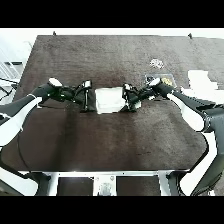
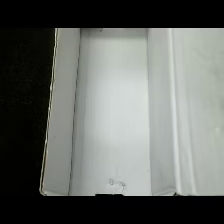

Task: Fold the box and place the chain.

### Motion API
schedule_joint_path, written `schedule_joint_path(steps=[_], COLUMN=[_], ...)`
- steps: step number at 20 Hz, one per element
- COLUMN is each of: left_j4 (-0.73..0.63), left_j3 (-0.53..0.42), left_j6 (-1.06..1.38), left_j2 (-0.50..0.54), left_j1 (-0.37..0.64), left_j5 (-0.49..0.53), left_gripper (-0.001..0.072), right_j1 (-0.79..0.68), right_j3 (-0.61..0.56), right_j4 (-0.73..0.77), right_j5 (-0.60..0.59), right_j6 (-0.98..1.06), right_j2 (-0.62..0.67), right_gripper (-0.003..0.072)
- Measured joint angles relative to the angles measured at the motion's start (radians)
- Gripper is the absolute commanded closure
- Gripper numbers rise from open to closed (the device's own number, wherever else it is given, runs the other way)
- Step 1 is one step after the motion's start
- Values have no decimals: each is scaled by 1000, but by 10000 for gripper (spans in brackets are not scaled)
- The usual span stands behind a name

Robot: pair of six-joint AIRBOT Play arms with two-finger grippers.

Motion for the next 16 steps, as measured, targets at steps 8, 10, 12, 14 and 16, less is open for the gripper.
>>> schedule_joint_path(steps=[8,10,12,14,16], left_j4=[36,36,35,33,36], left_j3=[39,41,42,42,47], left_j6=[-7,-17,-32,-39,-39], left_j2=[-24,-25,-26,-27,-28], left_j1=[-19,-19,-19,-21,-21], left_j5=[-12,-16,-23,-25,-22], left_gripper=[1,2,1,2,2], right_j1=[0,0,0,0,0], right_j3=[0,0,0,0,0], right_j4=[0,0,0,0,0], right_j5=[0,0,1,2,2], right_j6=[0,0,0,0,1], right_j2=[0,0,0,0,0], right_gripper=[114,114,114,115,115])
